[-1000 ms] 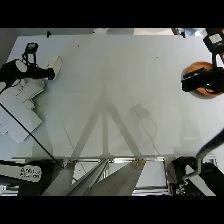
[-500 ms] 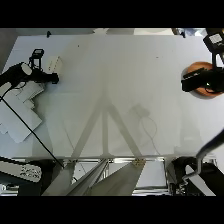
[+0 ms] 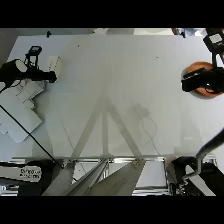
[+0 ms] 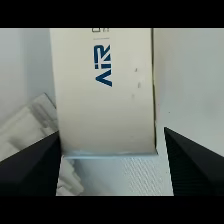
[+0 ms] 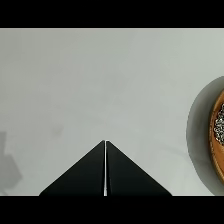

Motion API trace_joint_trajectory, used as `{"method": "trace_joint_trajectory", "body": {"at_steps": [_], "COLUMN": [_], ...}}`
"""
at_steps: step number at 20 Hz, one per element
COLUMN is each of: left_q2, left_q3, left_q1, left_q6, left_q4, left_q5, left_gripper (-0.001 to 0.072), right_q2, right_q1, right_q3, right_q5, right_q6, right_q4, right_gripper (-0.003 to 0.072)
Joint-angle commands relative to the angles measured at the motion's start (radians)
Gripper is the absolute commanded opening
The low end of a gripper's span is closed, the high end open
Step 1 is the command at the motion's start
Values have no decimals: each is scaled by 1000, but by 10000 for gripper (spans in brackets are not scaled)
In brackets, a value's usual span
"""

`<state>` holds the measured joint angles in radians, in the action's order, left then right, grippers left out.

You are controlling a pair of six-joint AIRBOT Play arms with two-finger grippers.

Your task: Fold the box and place the chain.

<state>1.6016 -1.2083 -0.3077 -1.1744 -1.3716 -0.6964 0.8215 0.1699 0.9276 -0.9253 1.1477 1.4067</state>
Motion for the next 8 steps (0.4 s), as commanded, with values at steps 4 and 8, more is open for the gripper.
{"method": "trace_joint_trajectory", "body": {"at_steps": [4, 8], "left_q2": [-214, -345], "left_q3": [-1, -1], "left_q1": [0, 0], "left_q6": [26, -24], "left_q4": [2, 104], "left_q5": [6, -11], "left_gripper": [702, 701], "right_q2": [0, 0], "right_q1": [0, 0], "right_q3": [1, 1], "right_q5": [0, 0], "right_q6": [0, 0], "right_q4": [0, 0], "right_gripper": [12, 12]}}
